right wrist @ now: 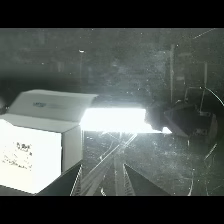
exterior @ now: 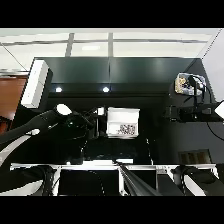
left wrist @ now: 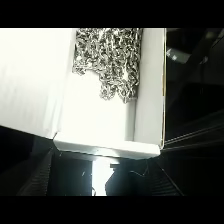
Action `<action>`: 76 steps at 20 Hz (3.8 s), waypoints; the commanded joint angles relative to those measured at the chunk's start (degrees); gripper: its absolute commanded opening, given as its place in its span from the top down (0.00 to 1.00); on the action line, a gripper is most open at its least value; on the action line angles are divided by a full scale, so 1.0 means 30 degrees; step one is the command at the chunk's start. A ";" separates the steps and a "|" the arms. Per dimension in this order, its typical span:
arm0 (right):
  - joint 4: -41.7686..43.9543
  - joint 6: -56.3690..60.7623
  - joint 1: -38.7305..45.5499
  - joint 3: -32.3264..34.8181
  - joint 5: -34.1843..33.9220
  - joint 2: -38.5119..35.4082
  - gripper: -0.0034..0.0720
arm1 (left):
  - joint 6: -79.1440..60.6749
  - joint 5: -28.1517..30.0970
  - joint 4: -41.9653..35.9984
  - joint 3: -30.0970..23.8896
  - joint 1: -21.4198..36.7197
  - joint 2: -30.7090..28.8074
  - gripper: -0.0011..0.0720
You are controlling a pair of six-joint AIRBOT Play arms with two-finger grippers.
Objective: Fold the box and place the chain.
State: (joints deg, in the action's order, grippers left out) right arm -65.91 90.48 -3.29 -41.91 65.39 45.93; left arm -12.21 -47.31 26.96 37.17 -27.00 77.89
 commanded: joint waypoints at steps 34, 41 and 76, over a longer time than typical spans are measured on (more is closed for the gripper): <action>0.5399 -1.8819 -0.4335 -0.3337 0.0087 0.6360 0.09 | 0.0138 0.0780 0.0503 0.0867 -0.1122 0.0648 0.39; 0.5166 -2.1201 -0.5719 -0.2266 0.0408 0.5435 0.09 | 0.0138 0.0772 0.0503 0.0867 -0.1122 0.0648 0.39; 0.5450 -2.2229 -0.6543 -0.0379 -0.1989 0.5581 0.64 | 0.0138 0.0780 0.0510 0.0867 -0.1122 0.0648 0.39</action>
State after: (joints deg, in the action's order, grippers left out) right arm -50.22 23.49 -22.87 -43.20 59.31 62.65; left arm -11.81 -44.95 28.47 39.75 -30.37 79.81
